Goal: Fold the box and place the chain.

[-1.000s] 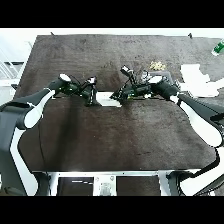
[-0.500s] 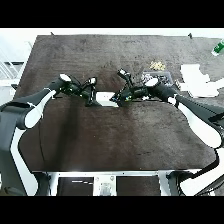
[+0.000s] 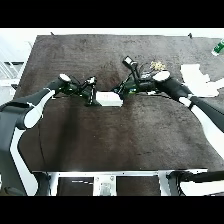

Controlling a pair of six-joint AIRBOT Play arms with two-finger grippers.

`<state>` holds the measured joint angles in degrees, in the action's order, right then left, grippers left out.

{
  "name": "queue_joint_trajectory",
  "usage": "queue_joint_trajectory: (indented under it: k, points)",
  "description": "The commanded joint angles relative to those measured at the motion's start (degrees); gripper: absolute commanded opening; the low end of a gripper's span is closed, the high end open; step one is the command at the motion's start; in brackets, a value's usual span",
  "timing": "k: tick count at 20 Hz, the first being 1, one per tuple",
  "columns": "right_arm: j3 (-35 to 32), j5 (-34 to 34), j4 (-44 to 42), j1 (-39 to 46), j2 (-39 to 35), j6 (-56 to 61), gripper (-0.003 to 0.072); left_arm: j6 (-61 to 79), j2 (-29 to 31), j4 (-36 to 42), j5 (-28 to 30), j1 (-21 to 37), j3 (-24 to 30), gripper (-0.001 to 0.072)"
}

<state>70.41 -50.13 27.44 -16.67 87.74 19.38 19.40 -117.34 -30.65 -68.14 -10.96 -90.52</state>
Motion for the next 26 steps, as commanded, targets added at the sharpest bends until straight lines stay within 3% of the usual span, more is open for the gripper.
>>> queue_joint_trajectory:
  k: [1,6,11,16,20,22,26]
  points:
    - [-5.33,7.96,-1.53,0.04,-11.69,3.21,0.0008,0.13,-0.04,-0.11,0.15,0.0,-0.02,0.0479]
    - [-25.97,24.39,-1.51,2.12,-34.67,6.21,0.0008,0.15,-0.04,-0.11,0.17,0.0,-0.02,0.0479]
    - [-44.63,28.17,-1.51,10.16,-51.39,6.8,0.0008,0.13,-0.04,-0.11,0.15,0.0,-0.02,0.0479]
    - [-56.85,28.98,-1.51,16.79,-61.13,6.34,0.0009,0.15,-0.04,-0.11,0.15,0.0,-0.02,0.0479]
    - [-58.95,28.96,-1.49,18.93,-62.34,6.32,0.0008,0.13,-0.04,-0.04,0.17,0.0,-0.02,0.0473]
    - [-59.06,29.18,-1.49,19.02,-62.34,6.29,0.0008,0.15,0.46,-0.66,-1.07,0.42,-0.02,0.0024]
    - [-59.06,29.18,-1.46,19.02,-62.34,6.29,0.0008,-9.86,4.46,-0.35,2.45,4.02,-1.07,0.0015]
